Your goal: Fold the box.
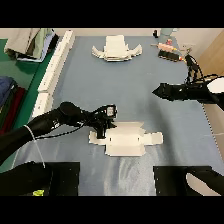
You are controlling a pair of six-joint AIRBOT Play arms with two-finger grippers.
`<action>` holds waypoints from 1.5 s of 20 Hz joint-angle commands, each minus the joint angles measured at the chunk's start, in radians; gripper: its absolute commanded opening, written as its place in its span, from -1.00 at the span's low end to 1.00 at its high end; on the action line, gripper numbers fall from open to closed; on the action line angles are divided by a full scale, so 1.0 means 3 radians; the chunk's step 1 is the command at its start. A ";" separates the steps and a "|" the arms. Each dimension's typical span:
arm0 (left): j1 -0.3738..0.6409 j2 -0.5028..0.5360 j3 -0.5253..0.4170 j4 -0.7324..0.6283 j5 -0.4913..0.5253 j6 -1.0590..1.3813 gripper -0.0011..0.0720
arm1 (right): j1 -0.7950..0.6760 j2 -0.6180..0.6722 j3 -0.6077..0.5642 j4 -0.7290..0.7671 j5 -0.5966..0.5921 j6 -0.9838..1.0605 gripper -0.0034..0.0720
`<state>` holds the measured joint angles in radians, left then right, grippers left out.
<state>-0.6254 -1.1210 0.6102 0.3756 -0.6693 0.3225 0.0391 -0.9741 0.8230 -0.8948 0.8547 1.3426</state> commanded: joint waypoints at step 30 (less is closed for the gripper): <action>-0.0306 0.0065 -0.0378 -0.0955 0.0984 0.1134 -0.93 | 0.0148 0.0003 -0.0001 0.0042 -0.0010 0.0003 -0.17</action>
<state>-0.7170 -1.0966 0.4938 0.0853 -0.3779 0.6773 0.0818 -0.9741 0.8230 -0.8829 0.8520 1.3426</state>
